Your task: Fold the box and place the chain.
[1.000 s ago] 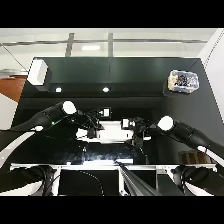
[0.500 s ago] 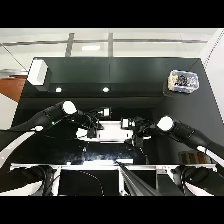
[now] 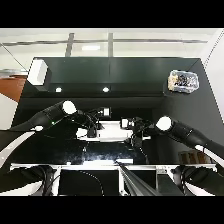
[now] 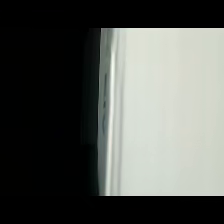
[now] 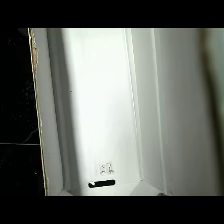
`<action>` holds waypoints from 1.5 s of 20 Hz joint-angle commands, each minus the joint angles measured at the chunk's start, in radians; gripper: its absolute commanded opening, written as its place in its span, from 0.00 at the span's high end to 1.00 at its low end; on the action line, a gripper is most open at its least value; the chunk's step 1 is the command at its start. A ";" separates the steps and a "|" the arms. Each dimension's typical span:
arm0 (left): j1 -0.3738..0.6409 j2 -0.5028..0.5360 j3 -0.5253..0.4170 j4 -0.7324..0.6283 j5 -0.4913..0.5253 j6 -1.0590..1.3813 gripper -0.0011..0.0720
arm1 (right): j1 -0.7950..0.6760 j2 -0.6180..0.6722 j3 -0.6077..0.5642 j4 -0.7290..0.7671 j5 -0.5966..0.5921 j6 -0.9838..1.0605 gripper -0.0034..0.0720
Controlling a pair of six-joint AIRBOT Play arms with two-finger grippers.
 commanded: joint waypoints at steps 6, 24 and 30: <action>-0.001 0.000 0.000 -0.001 -0.005 -0.001 0.95 | 0.001 -0.003 0.000 -0.003 0.002 0.003 0.25; 0.011 0.179 0.012 0.135 -0.019 -0.210 0.38 | 0.000 -0.003 0.000 -0.005 0.000 0.008 0.25; 0.076 0.290 0.012 0.367 -0.240 -0.524 0.38 | 0.000 -0.003 0.000 -0.060 -0.008 0.009 0.25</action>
